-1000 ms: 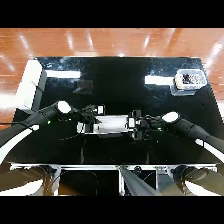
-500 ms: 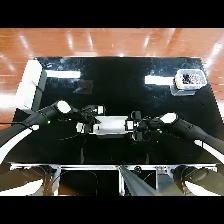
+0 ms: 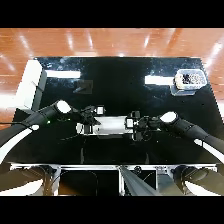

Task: Fold the box and place the chain.

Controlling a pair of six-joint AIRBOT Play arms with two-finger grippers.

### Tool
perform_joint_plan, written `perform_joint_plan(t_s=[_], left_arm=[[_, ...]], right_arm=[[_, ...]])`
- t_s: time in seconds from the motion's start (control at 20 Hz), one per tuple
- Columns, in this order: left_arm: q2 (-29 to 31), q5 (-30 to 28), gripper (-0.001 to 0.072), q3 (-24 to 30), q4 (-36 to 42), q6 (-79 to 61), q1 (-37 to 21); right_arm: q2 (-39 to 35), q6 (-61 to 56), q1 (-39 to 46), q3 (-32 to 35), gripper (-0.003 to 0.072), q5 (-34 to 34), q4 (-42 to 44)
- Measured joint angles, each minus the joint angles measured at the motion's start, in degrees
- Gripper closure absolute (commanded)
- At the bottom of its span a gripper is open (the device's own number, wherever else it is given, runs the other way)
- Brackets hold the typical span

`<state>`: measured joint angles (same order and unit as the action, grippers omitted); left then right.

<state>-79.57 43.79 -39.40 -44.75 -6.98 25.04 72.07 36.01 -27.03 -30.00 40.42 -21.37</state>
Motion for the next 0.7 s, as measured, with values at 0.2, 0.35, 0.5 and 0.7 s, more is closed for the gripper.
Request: perform_joint_plan(t_s=[0.2, 0.35, 0.5, 0.7], left_arm=[[0.0, 0.26, 0.0687, 0.0, 0.0, 0.02, 0.0], [0.0, 0.35, 0.0687, 0.0, -0.02, 0.0, 0.0], [0.0, 0.39, 0.0688, 0.0, -0.02, -0.04, 0.0], [0.0, 0.44, 0.0687, 0.0, -0.02, -0.04, 0.0]], right_arm=[[0.11, -1.68, -0.04, -0.24, 0.0075, -0.13, -0.13], [0.13, -2.49, -0.5, -0.28, 0.0075, -0.57, -1.01], [0.24, -3.56, -1.09, -0.31, 0.0075, -0.83, -2.6], [0.24, -4.35, -1.38, -0.31, -0.0006, -1.11, -3.67]])
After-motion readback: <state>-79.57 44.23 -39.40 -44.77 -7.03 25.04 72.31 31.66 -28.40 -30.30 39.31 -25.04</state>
